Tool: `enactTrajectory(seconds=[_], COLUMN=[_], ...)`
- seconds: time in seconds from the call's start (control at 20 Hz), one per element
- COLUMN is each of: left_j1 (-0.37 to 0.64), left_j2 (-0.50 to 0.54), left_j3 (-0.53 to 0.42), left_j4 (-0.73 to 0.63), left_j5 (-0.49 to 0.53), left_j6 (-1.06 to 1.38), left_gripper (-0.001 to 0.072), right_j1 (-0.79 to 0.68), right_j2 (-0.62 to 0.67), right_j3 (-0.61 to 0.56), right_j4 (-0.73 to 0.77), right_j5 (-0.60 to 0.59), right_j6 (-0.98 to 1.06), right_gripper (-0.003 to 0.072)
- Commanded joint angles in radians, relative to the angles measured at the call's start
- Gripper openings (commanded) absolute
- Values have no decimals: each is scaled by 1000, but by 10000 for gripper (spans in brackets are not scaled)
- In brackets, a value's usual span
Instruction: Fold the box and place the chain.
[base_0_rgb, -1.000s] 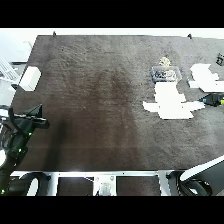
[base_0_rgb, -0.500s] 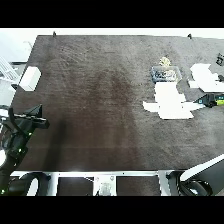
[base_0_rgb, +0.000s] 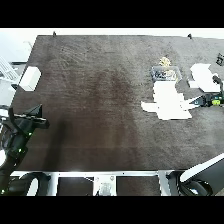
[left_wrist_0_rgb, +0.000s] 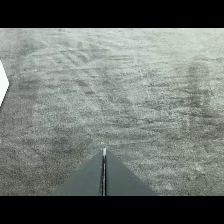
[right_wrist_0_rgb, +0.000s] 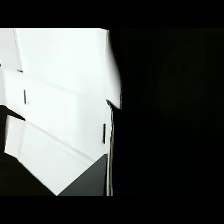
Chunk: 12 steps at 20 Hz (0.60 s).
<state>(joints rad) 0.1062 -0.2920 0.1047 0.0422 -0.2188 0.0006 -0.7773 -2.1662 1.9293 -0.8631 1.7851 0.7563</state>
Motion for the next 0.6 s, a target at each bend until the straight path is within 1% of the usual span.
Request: enactTrajectory(seconds=[0.0,0.1,0.2,0.35,0.45,0.55], left_j1=[0,0,0,0,0,0], left_j2=[0,0,0,0,0,0], left_j3=[0,0,0,0,0,0], left_j4=[0,0,0,0,0,0], left_j5=[0,0,0,0,0,0], left_j6=[0,0,0,0,0,0], left_gripper=[24,24,24,24,24,24], right_j1=[3,10,26,82,148,248], right_j2=[1,24,68,174,240,298], right_j3=[-10,-55,-158,-406,-571,-719], right_j4=[71,90,135,235,304,433], right_j5=[58,56,44,-79,-164,-241], right_j6=[7,18,6,-58,-83,-132], right_gripper=[13,11,10,10,10,9])
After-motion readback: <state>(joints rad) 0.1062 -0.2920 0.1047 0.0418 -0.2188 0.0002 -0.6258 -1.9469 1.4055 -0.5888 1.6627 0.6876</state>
